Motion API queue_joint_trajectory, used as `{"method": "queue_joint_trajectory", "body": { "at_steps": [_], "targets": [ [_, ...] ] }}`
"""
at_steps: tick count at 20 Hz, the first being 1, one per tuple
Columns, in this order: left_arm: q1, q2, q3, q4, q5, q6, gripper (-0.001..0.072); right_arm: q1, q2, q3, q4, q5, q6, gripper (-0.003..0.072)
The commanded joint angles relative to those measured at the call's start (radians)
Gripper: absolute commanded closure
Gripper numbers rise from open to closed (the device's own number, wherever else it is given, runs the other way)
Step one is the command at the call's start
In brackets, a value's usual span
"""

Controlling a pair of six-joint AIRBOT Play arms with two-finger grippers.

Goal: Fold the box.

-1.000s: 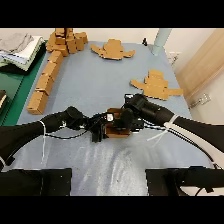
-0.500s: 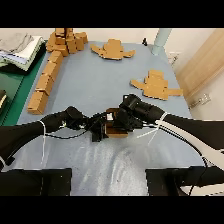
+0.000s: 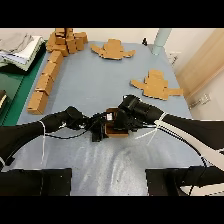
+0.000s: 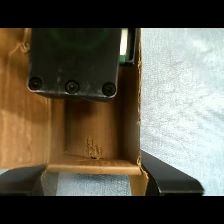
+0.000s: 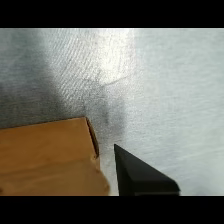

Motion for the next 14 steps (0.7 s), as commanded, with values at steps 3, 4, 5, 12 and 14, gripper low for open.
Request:
{"method": "queue_joint_trajectory", "body": {
  "at_steps": [3, 4, 5, 12, 14],
  "targets": [
    [0.0, -0.001, 0.001, 0.0, 0.0, 0.0, 0.0295, 0.0, 0.001, 0.0, 0.004, -0.013, -0.007, 0.0581],
    [-0.001, -0.001, 0.001, 0.0, 0.0, 0.0, 0.0295, 0.0, 0.001, 0.001, 0.009, -0.019, -0.008, 0.0682],
    [0.0, -0.001, 0.001, 0.0, 0.0, 0.0, 0.0295, 0.0, 0.001, 0.0, 0.013, -0.02, -0.013, 0.0683],
    [0.0, -0.001, 0.001, 0.0, -0.001, 0.0, 0.0295, 0.0, 0.014, 0.001, 0.05, -0.016, -0.068, 0.0139],
    [-0.001, -0.001, 0.001, 0.0, 0.0, 0.0, 0.0295, 0.0, 0.05, 0.001, 0.086, -0.018, -0.068, 0.0152]
  ]
}}
